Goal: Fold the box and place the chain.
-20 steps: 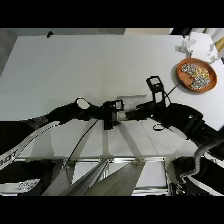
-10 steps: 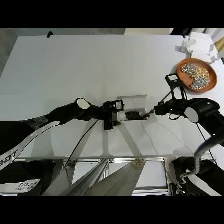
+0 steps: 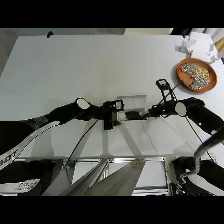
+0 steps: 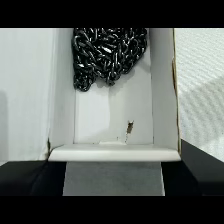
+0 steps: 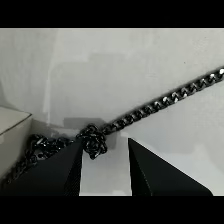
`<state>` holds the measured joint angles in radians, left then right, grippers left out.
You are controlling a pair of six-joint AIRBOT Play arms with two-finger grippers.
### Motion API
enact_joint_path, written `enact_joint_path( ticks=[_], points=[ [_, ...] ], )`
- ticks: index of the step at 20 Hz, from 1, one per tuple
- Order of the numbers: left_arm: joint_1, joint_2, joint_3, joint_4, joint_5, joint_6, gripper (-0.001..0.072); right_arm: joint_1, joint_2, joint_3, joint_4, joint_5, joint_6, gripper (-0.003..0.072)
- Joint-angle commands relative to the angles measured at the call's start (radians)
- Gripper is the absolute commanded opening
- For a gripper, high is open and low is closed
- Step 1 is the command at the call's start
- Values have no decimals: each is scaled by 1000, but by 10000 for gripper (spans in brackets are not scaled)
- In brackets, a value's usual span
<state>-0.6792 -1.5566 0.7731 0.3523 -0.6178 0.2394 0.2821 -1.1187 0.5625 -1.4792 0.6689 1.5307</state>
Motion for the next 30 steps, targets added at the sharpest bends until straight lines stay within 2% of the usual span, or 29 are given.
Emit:
enact_joint_path(
  ticks=[1, 6, 9, 12, 14, 17, 20, 24, 27, 30],
  points=[
    [0, 1, 0, 0, 0, 0, 253, -1, -14, 0, 62, -32, -14, 320],
    [0, 1, 0, 0, 0, 0, 253, 0, -14, -2, 79, -4, -13, 305],
    [0, 1, 0, 0, 0, 0, 253, -1, -14, -7, 97, 33, -13, 242],
    [0, 1, 0, 0, 0, 0, 253, -1, -14, -7, 97, 84, -12, 147],
    [0, 1, 0, 0, 0, 0, 253, -1, -14, -6, 98, 93, -10, 30],
    [0, 1, 0, 0, 0, 0, 253, -1, 18, -6, 99, 95, -10, 19],
    [0, 1, 0, 0, 0, 0, 253, -1, 135, -6, 100, 103, -10, 18],
    [0, 1, 0, 0, 0, 0, 253, -1, 363, -5, 135, 153, -11, 18],
    [0, 1, 0, 0, 0, 0, 253, -1, 532, 0, 287, 149, -22, 18],
    [0, 1, 0, 0, 0, 0, 253, -1, 640, 16, 383, 132, -22, 18]
  ],
)
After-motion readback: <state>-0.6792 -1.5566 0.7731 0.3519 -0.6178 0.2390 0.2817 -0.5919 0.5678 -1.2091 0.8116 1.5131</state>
